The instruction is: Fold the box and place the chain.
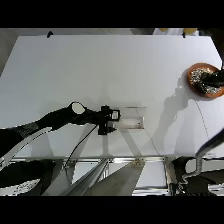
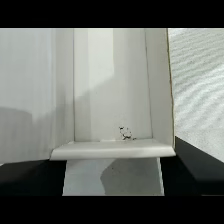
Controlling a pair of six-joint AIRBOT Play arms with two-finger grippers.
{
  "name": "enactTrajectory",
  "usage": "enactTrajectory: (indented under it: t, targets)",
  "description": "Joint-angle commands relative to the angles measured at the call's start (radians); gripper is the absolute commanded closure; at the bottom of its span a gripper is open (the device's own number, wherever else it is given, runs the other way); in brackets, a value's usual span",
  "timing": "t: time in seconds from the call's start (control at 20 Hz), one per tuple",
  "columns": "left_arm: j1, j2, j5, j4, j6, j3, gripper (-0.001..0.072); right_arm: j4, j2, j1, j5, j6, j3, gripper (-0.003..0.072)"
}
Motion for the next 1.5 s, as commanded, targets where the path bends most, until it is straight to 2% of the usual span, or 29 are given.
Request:
enactTrajectory:
  t: [0.0,0.4,0.5,0.55,0.75,0.95,1.15,1.45]
  targets:
    - [0.000,0.001,0.000,0.000,0.000,0.000,0.0503,0.029,-0.021,-0.001,-0.001,-0.008,0.000,0.0434]
    - [0.000,0.001,0.000,0.000,0.000,0.000,0.0503,0.041,-0.046,-0.001,-0.001,-0.008,0.000,0.0485]
    - [0.000,0.001,0.000,0.000,0.000,0.000,0.0503,0.052,-0.046,-0.001,0.001,-0.008,0.000,0.0626]
    - [0.000,0.001,0.000,0.000,0.000,0.000,0.0503,0.056,-0.046,-0.001,0.004,-0.008,0.000,0.0660]
    - [0.000,0.001,0.000,0.000,0.000,0.000,0.0503,0.056,-0.011,-0.001,0.047,-0.010,0.000,0.0671]
    - [0.000,0.001,0.000,0.000,0.000,0.000,0.0503,0.063,0.112,-0.001,0.098,-0.027,0.000,0.0671]
    - [0.000,0.001,0.000,0.000,0.000,0.000,0.0503,0.190,0.297,0.016,0.241,-0.097,0.000,0.0671]
    - [0.000,0.001,0.000,0.000,0.000,0.000,0.0503,0.214,0.618,0.183,0.417,-0.113,-0.001,0.0671]
